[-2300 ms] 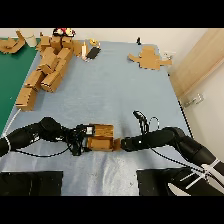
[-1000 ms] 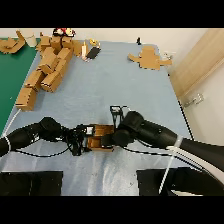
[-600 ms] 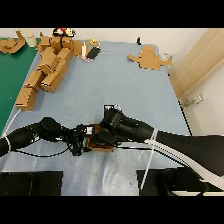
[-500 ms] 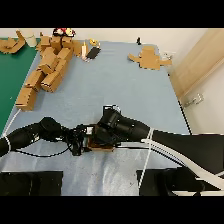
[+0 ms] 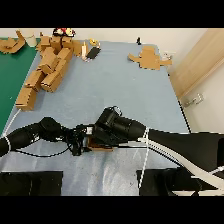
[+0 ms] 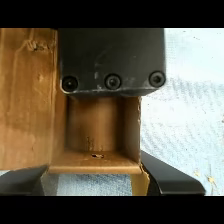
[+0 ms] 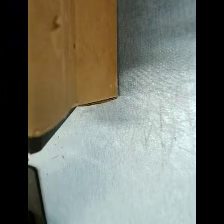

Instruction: Fold the box.

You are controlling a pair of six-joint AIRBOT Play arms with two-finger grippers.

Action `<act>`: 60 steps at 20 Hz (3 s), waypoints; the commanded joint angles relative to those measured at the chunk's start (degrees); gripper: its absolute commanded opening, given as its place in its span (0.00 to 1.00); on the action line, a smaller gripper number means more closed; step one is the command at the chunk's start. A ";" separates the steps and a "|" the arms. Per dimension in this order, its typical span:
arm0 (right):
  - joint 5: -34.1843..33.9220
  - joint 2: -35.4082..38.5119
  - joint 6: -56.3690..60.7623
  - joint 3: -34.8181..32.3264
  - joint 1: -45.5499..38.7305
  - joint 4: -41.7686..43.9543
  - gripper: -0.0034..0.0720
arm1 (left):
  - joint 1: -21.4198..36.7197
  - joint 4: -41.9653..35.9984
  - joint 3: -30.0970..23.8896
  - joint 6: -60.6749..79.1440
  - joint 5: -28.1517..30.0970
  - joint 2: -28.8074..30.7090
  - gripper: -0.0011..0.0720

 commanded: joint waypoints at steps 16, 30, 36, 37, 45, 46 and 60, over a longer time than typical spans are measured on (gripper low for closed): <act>-5.03 18.05 4.00 -0.28 0.07 -3.17 0.33 | 0.02 0.00 0.04 0.09 0.02 -0.02 0.72; 32.04 18.95 -73.35 -23.65 -44.00 49.33 0.05 | 0.02 0.00 0.04 0.09 0.04 -0.02 0.72; 17.31 6.45 -101.90 -16.11 -42.95 67.38 0.05 | 0.02 0.00 0.04 0.09 0.07 -0.02 0.72; 16.06 6.49 -102.16 -16.11 -41.86 67.25 0.05 | 0.02 0.00 0.04 0.09 0.04 -0.02 0.72; 33.22 18.64 -106.18 -21.97 -24.04 55.39 0.05 | 0.02 0.00 0.04 0.07 0.00 -0.02 0.72; 37.75 21.66 -106.22 -24.00 -21.49 53.72 0.05 | 0.02 0.00 0.04 0.09 0.02 -0.02 0.72; 59.36 37.18 -105.50 -36.06 0.07 24.63 0.19 | 0.02 -0.02 0.04 0.09 0.02 -0.02 0.72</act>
